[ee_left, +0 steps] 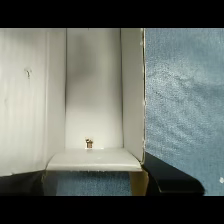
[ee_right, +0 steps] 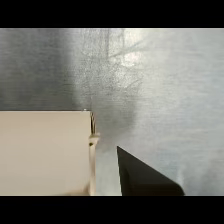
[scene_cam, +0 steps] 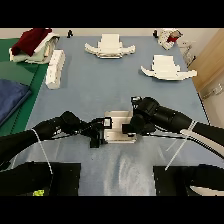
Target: Fold the box.
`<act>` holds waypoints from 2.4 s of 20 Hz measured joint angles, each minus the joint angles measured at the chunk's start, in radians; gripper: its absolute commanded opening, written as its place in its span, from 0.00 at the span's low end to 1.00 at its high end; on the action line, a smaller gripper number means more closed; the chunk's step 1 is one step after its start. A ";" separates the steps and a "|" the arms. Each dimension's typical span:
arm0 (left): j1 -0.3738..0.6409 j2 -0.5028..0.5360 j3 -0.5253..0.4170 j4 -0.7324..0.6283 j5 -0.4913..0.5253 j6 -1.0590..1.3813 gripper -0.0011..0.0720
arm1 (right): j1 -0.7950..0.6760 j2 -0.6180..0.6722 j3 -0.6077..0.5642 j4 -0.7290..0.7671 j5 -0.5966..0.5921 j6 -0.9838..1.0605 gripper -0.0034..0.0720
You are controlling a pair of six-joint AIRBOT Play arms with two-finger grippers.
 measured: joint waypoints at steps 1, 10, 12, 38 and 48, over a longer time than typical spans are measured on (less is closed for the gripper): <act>0.000 0.000 0.000 0.000 0.000 0.000 0.55 | 0.000 0.013 0.012 0.002 -0.007 0.000 0.58; 0.000 0.000 0.000 0.000 0.000 0.000 0.55 | -0.223 0.106 0.090 -0.046 -0.067 -0.168 0.05; 0.000 0.000 0.000 0.000 0.000 0.000 0.55 | -0.343 0.071 0.090 0.014 -0.043 -0.298 0.05; 0.000 0.000 0.000 0.000 0.000 0.000 0.55 | -0.372 -0.075 0.072 0.839 -0.042 -1.538 0.05; 0.000 0.000 0.000 0.000 -0.001 0.000 0.55 | -0.127 0.240 -0.304 0.775 0.537 -1.740 0.05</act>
